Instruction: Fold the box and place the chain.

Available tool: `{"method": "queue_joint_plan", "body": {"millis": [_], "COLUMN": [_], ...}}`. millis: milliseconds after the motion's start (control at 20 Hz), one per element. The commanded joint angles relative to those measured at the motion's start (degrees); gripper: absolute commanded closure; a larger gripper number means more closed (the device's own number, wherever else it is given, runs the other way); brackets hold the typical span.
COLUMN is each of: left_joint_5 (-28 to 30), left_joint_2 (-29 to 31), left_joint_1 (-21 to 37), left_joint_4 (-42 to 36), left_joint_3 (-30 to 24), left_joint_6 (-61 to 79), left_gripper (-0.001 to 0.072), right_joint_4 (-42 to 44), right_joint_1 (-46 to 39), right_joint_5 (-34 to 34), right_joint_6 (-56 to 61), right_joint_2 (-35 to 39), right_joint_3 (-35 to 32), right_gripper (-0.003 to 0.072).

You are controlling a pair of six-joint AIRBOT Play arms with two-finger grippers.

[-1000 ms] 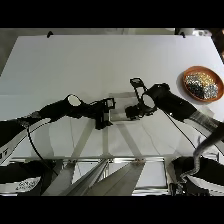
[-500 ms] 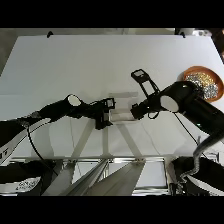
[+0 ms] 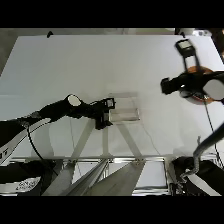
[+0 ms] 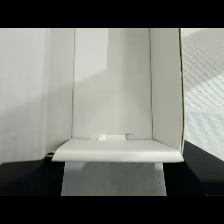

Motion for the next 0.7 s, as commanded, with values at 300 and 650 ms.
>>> {"method": "queue_joint_plan", "body": {"millis": [300, 650], "left_joint_5": [0.00, 0.02], "left_joint_2": [0.04, 0.04], "left_joint_1": [-0.02, -0.02], "left_joint_4": [0.00, 0.00], "left_joint_3": [-0.02, -0.02], "left_joint_6": [0.00, 0.00], "left_gripper": [0.0700, 0.0700], "right_joint_4": [0.98, 1.18], "right_joint_1": [-25.77, -29.79], "right_joint_5": [-6.67, 1.05], "right_joint_6": [-2.49, 1.42], "right_joint_2": [-20.24, -35.87], "right_joint_3": [11.56, 19.47], "right_gripper": [0.0144, 0.0156]}}
